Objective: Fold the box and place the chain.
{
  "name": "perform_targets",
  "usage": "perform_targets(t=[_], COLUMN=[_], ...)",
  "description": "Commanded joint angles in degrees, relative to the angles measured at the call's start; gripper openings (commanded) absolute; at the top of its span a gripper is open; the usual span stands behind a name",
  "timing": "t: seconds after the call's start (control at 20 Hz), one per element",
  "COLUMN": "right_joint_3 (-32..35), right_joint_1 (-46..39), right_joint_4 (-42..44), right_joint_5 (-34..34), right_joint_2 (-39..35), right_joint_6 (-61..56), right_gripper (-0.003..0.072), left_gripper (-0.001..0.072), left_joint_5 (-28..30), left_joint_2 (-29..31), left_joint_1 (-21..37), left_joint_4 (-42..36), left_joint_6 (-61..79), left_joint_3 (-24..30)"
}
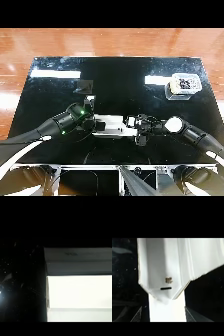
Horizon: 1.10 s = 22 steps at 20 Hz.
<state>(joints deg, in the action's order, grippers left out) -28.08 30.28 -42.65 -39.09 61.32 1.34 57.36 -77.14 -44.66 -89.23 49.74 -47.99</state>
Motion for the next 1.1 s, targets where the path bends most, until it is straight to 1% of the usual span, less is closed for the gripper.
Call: perform_targets(t=[0.0, 0.15, 0.35, 0.4, 0.45, 0.6, 0.65, 1.05], right_joint_3=[0.0, -0.1, -1.4, -1.8, -2.1, -2.2, -2.2, -2.3], right_joint_1=[1.5, 2.7, 3.0, 3.1, 3.0, 3.0, 3.1, 3.1], right_joint_4=[0.9, 0.9, 4.9, 6.1, 6.9, 7.1, 7.1, 11.6], right_joint_5=[3.8, 6.4, 6.6, 6.3, 5.8, 3.6, 3.1, 3.3], right_joint_2=[1.1, 2.0, 4.2, 4.6, 4.9, 5.0, 5.0, 6.4], right_joint_6=[2.8, 3.8, 5.6, 6.6, 6.9, 6.9, 6.9, 7.7], right_gripper=[0.0617, 0.0617, 0.0615, 0.0572, 0.0435, 0.0175, 0.0142, 0.0144], left_gripper=[0.0021, 0.0020, 0.0020, 0.0020, 0.0020, 0.0020, 0.0020, 0.0020], left_joint_5=[-0.8, -0.9, -0.9, -0.9, -0.9, -0.8, -0.8, -0.9], left_joint_2=[0.2, 0.2, 0.2, 0.2, 0.2, 0.2, 0.2, 0.2], left_joint_1=[0.0, 0.0, 0.0, 0.0, 0.0, 0.0, 0.0, 0.0], left_joint_4=[0.1, 0.1, 0.1, 0.1, 0.1, 0.0, 0.0, -0.2], left_joint_6=[0.0, 0.0, 0.0, 0.0, 0.0, 0.0, 0.0, 0.0], left_joint_3=[0.4, 0.4, 0.4, 0.4, 0.4, 0.4, 0.4, 0.4])
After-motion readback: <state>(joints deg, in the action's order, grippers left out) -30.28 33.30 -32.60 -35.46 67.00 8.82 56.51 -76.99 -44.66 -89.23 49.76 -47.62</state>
